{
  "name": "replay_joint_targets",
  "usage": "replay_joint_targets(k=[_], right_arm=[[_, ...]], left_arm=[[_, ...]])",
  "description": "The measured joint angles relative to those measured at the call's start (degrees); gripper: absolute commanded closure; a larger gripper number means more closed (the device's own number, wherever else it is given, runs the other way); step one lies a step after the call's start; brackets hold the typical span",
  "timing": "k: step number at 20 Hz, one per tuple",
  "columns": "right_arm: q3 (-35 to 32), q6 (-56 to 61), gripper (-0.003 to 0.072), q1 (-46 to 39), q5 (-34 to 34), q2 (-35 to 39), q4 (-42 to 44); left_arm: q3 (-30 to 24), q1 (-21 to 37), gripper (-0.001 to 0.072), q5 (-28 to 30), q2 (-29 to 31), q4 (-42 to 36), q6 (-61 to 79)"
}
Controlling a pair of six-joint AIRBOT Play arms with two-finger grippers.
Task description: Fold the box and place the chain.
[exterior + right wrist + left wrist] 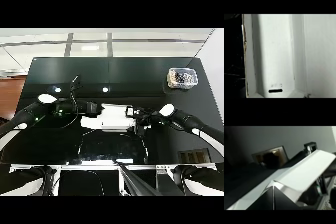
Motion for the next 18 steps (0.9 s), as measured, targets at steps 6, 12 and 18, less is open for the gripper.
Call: replay_joint_targets(k=[6, 12, 18], right_arm=[[0.0, 0.0, 0.0208, 0.0, 0.0, 0.0, 0.0], [0.0, -0.02, 0.0208, 0.0, 0.04, 0.0, -0.02], [0.0, -0.15, 0.0208, 0.0, 0.13, 0.0, -0.07]], left_arm=[[1.2, -0.37, 0.0687, 3.19, -4.92, 0.55, 3.26], [1.36, -2.29, 0.0687, 2.43, -8.44, 1.6, 4.24], [1.79, -0.76, 0.0689, 1.07, -5.31, 5.44, 2.54]])
